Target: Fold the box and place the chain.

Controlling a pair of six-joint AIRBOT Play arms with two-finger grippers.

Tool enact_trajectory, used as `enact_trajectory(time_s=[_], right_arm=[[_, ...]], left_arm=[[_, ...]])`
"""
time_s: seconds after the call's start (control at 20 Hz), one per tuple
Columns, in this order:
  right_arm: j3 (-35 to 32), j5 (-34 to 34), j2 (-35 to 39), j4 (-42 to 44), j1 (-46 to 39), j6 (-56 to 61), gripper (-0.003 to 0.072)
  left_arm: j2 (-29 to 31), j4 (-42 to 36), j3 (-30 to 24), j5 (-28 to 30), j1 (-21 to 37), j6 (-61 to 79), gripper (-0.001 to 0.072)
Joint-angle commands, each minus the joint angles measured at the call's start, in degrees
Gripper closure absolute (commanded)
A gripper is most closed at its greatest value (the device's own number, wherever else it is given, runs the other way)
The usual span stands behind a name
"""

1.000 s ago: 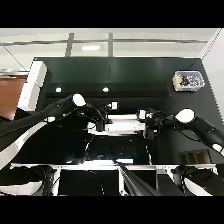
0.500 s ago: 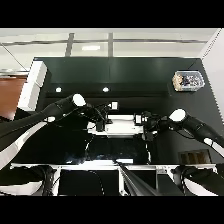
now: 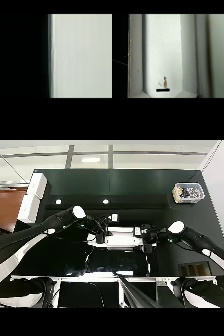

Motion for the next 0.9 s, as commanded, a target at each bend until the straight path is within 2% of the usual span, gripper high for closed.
enact_trajectory(time_s=[0.0,0.85], right_arm=[[0.0,0.0,-0.5,0.3,0.0,0.0,0.0094],[0.0,0.1,-1.2,-0.1,0.0,0.4,0.0094]], left_arm=[[0.0,0.0,0.0,0.1,0.0,0.0,0.0683],[0.0,0.0,0.0,0.2,0.0,0.0,0.0683]])
